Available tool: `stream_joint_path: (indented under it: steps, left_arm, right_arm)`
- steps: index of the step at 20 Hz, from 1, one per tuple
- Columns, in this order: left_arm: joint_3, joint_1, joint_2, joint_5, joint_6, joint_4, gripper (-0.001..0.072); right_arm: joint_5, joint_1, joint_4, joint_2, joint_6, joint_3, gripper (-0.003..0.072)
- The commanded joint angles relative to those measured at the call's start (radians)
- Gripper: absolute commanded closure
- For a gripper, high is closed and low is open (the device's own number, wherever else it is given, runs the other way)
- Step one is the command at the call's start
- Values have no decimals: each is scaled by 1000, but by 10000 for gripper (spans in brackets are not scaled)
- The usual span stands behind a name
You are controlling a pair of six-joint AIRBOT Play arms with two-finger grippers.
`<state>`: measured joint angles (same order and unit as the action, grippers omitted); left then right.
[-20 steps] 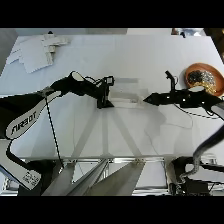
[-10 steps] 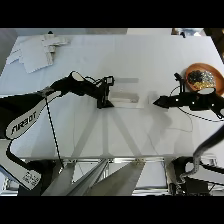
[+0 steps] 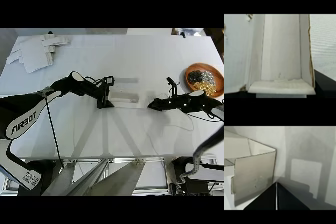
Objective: Fold the box and place the chain.
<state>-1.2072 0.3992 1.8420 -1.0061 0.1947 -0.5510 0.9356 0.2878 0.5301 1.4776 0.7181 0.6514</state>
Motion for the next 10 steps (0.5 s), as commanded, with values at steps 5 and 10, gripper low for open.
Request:
stream_joint_path:
  steps: [5, 10]
  left_arm:
    - [0, 0, 1, 0, 0, 0, 432]
    - [0, 0, 1, 0, 0, 0, 432]
  right_arm:
    - [6, -25, -139, 24, -72, -1, 681]
    - [44, -25, -249, 23, -99, -1, 673]
